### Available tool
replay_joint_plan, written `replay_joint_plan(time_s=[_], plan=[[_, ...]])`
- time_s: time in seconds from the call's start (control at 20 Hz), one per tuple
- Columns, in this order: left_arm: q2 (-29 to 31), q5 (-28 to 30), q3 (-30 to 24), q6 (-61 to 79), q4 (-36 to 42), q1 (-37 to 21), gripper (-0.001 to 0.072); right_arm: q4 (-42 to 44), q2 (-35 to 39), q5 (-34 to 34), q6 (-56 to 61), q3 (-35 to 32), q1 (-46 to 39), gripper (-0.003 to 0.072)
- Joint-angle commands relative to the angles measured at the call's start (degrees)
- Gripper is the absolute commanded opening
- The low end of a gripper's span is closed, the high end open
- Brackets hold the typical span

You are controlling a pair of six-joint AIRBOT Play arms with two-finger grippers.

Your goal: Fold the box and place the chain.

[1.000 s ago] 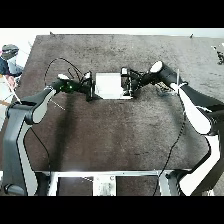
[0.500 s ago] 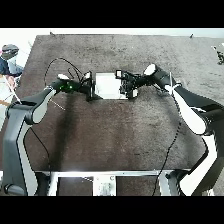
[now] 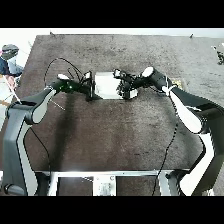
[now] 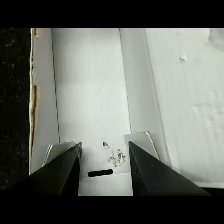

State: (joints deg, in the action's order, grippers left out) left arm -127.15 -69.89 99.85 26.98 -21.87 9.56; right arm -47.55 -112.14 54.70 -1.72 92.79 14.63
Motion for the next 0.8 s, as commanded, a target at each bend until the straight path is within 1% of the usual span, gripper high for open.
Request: replay_joint_plan(time_s=[0.0,0.25,0.35,0.55,0.6,0.65,0.7,0.75], plan=[[0.0,0.0,0.0,0.0,0.0,0.0,0.0177,0.5,-0.1,-0.1,-0.2,0.0,0.0,0.0366],[0.0,0.0,0.0,0.0,0.0,0.0,0.0177,0.4,-0.1,-0.1,-0.2,0.0,0.0,0.0370],[0.0,0.0,0.0,0.0,0.0,0.0,0.0177,0.3,-0.1,0.2,-0.2,0.0,0.0,0.0656],[0.0,0.0,0.0,0.0,0.0,0.0,0.0177,0.2,-0.1,0.1,-0.1,0.0,0.0,0.0648],[0.0,0.0,0.0,0.0,0.0,0.0,0.0177,0.2,0.0,0.1,-0.1,0.0,0.0,0.0551],[0.0,0.0,0.0,0.0,0.0,0.0,0.0177,0.0,0.1,0.6,0.1,0.0,-0.1,0.0345],[0.0,0.0,0.0,0.0,0.0,0.0,0.0177,-0.7,0.4,1.6,0.5,0.0,-0.4,0.0182],[0.0,0.0,0.0,0.0,0.0,0.0,0.0177,-1.7,0.8,2.6,3.4,0.0,-0.8,0.0068]])
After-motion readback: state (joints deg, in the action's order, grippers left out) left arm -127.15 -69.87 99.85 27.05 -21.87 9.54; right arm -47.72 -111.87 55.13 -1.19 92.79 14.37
